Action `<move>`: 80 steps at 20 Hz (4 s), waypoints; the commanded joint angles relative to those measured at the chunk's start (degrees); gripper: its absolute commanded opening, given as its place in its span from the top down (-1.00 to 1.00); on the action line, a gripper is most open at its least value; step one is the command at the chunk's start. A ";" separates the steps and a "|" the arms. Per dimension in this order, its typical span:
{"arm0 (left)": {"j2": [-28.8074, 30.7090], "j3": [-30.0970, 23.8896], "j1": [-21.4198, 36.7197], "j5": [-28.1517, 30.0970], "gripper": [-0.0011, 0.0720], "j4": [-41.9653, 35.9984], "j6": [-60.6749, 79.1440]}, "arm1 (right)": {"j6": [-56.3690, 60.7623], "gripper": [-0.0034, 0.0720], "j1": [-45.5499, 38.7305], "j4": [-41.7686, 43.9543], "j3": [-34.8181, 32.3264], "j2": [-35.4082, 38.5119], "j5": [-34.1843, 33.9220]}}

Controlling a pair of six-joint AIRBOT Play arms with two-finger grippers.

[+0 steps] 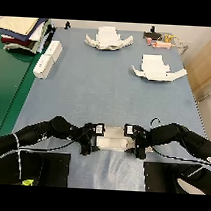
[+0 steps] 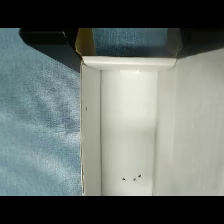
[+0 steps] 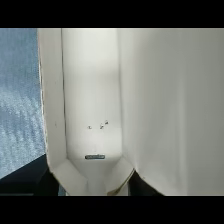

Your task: Fold the box.

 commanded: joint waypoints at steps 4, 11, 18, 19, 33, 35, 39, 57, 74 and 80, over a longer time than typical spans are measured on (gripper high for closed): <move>0.00 0.04 0.04 -0.04 -0.27 0.20 0.00 | 0.04 -0.47 -0.02 0.00 0.07 -0.02 0.00; 0.00 0.04 0.04 -0.07 -0.27 0.20 0.00 | 0.04 -0.47 0.00 0.02 0.07 -0.02 0.90; 0.00 0.04 0.04 -0.04 -0.27 0.20 0.00 | 0.04 -0.47 0.00 0.04 0.07 -0.02 0.94; 0.02 0.04 0.04 -0.04 -0.27 0.20 0.00 | 0.04 -0.47 0.00 0.11 0.07 -0.02 0.90; 0.02 0.04 0.04 -0.04 -0.27 0.20 0.00 | 15.17 -0.99 -0.02 -18.36 6.16 5.20 -4.44; 0.02 0.04 0.04 -0.07 -0.27 0.20 0.00 | 15.63 -0.99 -0.02 -20.83 6.93 7.37 -8.50; 0.00 0.04 0.04 -0.04 -0.27 0.20 0.00 | 24.04 -0.98 -0.02 -23.04 8.00 12.48 -12.76; 0.02 0.04 0.04 -0.07 -0.27 0.20 0.00 | 64.63 0.90 1.84 1.68 14.23 6.32 2.93; 0.00 0.04 0.04 -0.04 -0.27 0.20 0.00 | 57.02 0.90 5.68 1.25 14.23 -11.30 5.40; 0.02 0.04 0.04 -0.04 -0.27 0.20 0.00 | 56.87 0.90 5.62 -0.63 14.64 -8.04 5.11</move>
